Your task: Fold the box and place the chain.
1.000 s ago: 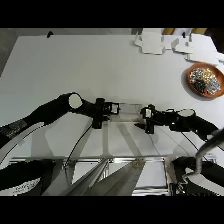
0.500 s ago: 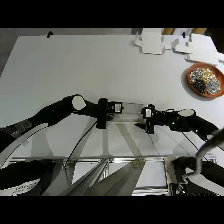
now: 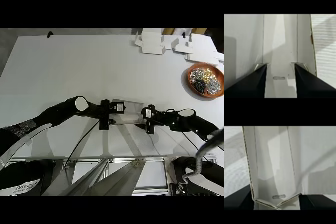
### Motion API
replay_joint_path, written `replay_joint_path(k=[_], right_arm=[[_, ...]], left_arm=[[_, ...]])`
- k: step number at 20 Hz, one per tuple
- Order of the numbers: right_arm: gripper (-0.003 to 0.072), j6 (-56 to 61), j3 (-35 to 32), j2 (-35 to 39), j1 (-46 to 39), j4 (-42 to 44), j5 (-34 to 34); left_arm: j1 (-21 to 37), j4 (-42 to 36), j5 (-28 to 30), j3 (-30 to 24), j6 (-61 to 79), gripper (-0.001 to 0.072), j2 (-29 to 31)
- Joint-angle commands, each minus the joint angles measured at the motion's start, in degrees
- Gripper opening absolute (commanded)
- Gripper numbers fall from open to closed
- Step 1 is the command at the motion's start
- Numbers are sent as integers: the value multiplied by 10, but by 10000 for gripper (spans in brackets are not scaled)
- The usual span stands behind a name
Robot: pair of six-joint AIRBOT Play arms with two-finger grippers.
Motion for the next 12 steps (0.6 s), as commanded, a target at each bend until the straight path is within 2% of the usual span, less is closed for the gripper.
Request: replay_joint_path(k=[1,2,4,9,12], right_arm=[[411,2,0,0,0,1,-1],[411,2,0,0,0,2,-1],[411,2,0,0,0,1,-1],[411,2,0,0,0,1,0],[411,2,0,0,0,1,-1]], left_arm=[[4,14,-31,0,-28,267,6],[9,36,-40,0,-68,157,14],[23,99,-70,0,-184,19,41],[75,245,-162,0,-491,6,129],[112,270,-183,0,-612,5,173]])
